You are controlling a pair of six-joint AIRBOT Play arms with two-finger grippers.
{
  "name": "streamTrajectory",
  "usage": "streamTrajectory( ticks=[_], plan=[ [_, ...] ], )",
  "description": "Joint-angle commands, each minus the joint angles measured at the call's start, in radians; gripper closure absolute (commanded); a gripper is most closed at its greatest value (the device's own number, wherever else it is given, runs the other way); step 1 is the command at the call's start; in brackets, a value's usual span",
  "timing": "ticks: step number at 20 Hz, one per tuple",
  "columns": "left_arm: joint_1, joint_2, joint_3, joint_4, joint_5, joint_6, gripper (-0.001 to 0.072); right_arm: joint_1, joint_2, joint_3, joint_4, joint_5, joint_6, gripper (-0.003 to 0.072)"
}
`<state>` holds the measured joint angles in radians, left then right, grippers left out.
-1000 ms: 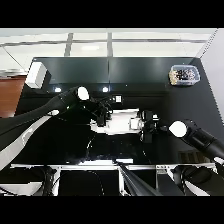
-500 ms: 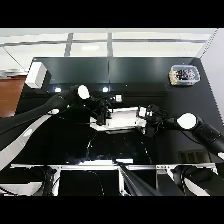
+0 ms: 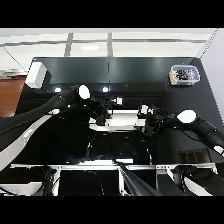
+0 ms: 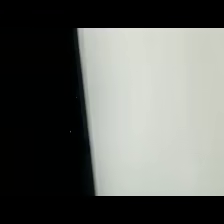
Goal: Fold the box and place the chain.
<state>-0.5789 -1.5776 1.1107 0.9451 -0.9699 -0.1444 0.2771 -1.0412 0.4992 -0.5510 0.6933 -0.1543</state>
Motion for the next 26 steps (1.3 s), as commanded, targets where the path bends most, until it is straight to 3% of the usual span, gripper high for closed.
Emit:
streamTrajectory(
  ticks=[1, 4, 9, 18, 26],
  plan=[
    [-0.004, 0.001, 0.001, -0.002, -0.003, 0.018, 0.0679, -0.004, -0.011, 0.001, 0.04, 0.001, -0.05, -0.0019],
    [-0.004, 0.001, 0.001, -0.002, -0.003, 0.018, 0.0678, -0.02, -0.014, 0.001, 0.046, 0.01, -0.057, -0.0018],
    [-0.004, 0.001, 0.001, -0.002, -0.003, 0.018, 0.0678, -0.03, -0.048, 0.0, 0.054, 0.122, -0.086, -0.0019],
    [-0.004, 0.001, 0.001, -0.003, -0.003, 0.017, 0.0678, -0.03, -0.154, 0.0, 0.066, 0.112, -0.238, -0.0019],
    [-0.004, 0.001, 0.001, -0.008, -0.003, 0.013, 0.0678, -0.005, -0.181, 0.001, -0.001, 0.07, -0.205, -0.0018]
  ],
)
